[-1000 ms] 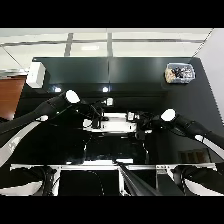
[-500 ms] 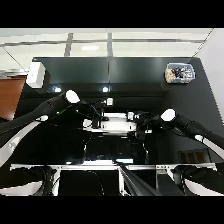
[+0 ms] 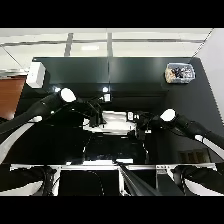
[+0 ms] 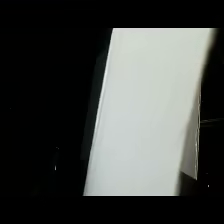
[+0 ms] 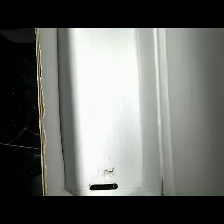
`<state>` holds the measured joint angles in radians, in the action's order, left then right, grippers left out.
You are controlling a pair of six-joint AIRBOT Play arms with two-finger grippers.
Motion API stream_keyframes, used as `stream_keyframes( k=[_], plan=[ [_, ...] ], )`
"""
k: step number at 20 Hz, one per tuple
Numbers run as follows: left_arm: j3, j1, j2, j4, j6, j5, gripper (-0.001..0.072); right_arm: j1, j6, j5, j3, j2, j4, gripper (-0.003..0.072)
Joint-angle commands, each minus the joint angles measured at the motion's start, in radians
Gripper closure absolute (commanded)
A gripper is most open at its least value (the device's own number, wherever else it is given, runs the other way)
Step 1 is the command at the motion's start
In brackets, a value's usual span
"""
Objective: Fold the box and place the chain.
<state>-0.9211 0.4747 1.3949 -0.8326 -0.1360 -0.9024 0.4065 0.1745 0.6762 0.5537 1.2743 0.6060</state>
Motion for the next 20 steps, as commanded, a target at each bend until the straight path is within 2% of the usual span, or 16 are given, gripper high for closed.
stream_keyframes(
  k=[1,3,4,5,6,7,8,9,11,13,17,19,20],
  plan=[
    [-0.001,-0.024,-0.119,-0.266,-0.277,-0.045,0.0123,0.001,0.002,0.000,0.000,0.001,0.001,0.0267],
    [-0.001,-0.056,-0.195,-0.430,-0.520,-0.196,0.0132,0.001,0.002,0.000,0.000,0.001,0.002,0.0267],
    [0.000,-0.071,-0.214,-0.456,-0.640,-0.300,0.0251,0.001,0.002,0.000,0.000,0.001,0.002,0.0267],
    [0.002,-0.082,-0.216,-0.420,-0.734,-0.392,0.0471,0.001,0.002,0.000,0.000,0.001,0.001,0.0268],
    [0.018,-0.087,-0.211,-0.325,-0.765,-0.475,0.0670,0.001,0.002,0.000,0.000,0.001,0.001,0.0285],
    [0.045,-0.084,-0.208,-0.207,-0.737,-0.510,0.0685,0.001,0.002,0.001,0.000,0.001,0.002,0.0530],
    [0.083,-0.071,-0.205,-0.082,-0.681,-0.503,0.0686,0.001,0.002,0.002,0.000,0.001,0.005,0.0669],
    [0.114,-0.053,-0.202,0.029,-0.612,-0.460,0.0686,0.001,0.002,0.002,0.000,0.001,0.005,0.0669],
    [0.158,-0.006,-0.198,0.164,-0.541,-0.276,0.0686,0.001,0.001,0.002,0.000,0.000,0.005,0.0669],
    [0.154,0.019,-0.191,0.223,-0.539,-0.073,0.0686,0.000,0.002,-0.004,0.000,0.000,0.004,0.0669],
    [0.146,0.023,-0.154,0.235,-0.539,0.364,0.0685,0.000,0.002,-0.004,0.000,0.000,0.004,0.0669],
    [0.142,0.022,-0.116,0.235,-0.539,0.462,0.0685,0.000,0.002,-0.004,0.000,0.000,0.004,0.0669],
    [0.140,0.018,-0.097,0.235,-0.539,0.467,0.0685,0.000,0.002,-0.004,0.000,0.000,0.004,0.0669]
  ],
)
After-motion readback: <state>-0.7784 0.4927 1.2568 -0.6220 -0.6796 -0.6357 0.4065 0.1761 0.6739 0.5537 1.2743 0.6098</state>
